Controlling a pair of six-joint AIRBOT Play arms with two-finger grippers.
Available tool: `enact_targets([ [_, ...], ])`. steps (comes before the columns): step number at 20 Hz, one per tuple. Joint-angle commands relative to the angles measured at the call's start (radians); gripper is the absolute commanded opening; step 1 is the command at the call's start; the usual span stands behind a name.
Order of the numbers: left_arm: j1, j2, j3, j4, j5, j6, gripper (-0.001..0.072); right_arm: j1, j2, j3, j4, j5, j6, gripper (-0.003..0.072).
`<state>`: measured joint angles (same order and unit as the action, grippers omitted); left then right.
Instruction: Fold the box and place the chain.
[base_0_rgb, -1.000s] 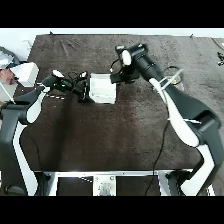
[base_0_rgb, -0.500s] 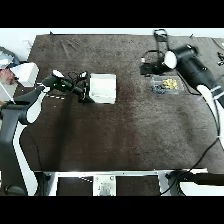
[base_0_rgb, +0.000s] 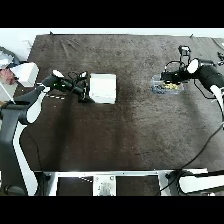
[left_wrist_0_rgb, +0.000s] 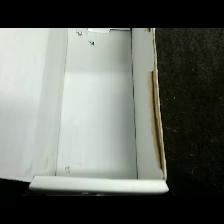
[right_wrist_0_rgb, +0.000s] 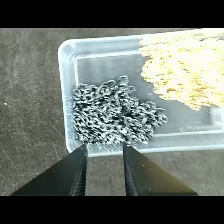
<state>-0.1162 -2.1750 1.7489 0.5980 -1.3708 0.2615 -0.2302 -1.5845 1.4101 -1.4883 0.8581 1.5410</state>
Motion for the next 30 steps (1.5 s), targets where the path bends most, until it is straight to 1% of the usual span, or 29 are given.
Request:
enact_targets([
  [1, 0.000, 0.001, 0.000, 0.000, 0.002, 0.000, 0.0370, -0.035, -0.105, 0.100, 0.073, 0.072, -0.113, 0.0273],
  [3, 0.000, 0.001, 0.000, 0.000, 0.002, 0.000, 0.0370, -0.035, -0.180, 0.194, 0.072, 0.142, -0.126, 0.0271],
  [5, 0.000, 0.000, 0.000, 0.000, 0.001, 0.000, 0.0370, -0.035, -0.230, 0.251, 0.071, 0.201, -0.135, 0.0271],
  [12, 0.000, 0.001, 0.000, -0.001, 0.002, 0.000, 0.0370, -0.011, -0.320, 0.261, 0.035, 0.219, -0.158, 0.0271],
  [15, 0.000, 0.001, 0.001, -0.001, 0.002, 0.000, 0.0370, -0.011, -0.322, 0.261, 0.034, 0.218, -0.158, 0.0269],
  [16, 0.000, 0.001, 0.000, -0.001, 0.002, 0.000, 0.0370, -0.011, -0.322, 0.261, 0.034, 0.217, -0.158, 0.0238],
  [17, 0.000, 0.000, 0.000, -0.001, 0.002, 0.000, 0.0370, -0.011, -0.322, 0.261, 0.035, 0.213, -0.158, 0.0143],
  [18, 0.000, 0.001, 0.000, -0.001, 0.002, 0.000, 0.0370, -0.011, -0.322, 0.261, 0.035, 0.204, -0.158, 0.0100],
  [19, 0.000, 0.001, 0.000, -0.001, 0.002, 0.000, 0.0370, -0.011, -0.321, 0.261, 0.035, 0.200, -0.158, 0.0099],
  [20, 0.000, 0.001, 0.000, -0.001, 0.002, 0.000, 0.0370, -0.011, -0.315, 0.261, 0.035, 0.200, -0.160, -0.0014],
  [23, 0.000, 0.001, 0.000, -0.001, 0.002, 0.000, 0.0370, -0.011, -0.262, 0.261, 0.035, 0.190, -0.161, -0.0019],
  [28, 0.000, 0.001, 0.001, -0.001, 0.002, 0.000, 0.0370, -0.010, -0.106, 0.261, 0.042, 0.194, -0.160, -0.0019],
  [29, 0.000, 0.001, 0.000, -0.001, 0.002, 0.000, 0.0370, -0.010, -0.094, 0.261, 0.042, 0.196, -0.148, 0.0099],
  [30, 0.000, 0.001, 0.000, -0.001, 0.002, 0.000, 0.0370, -0.010, -0.101, 0.260, 0.039, 0.197, -0.136, 0.0311],
])
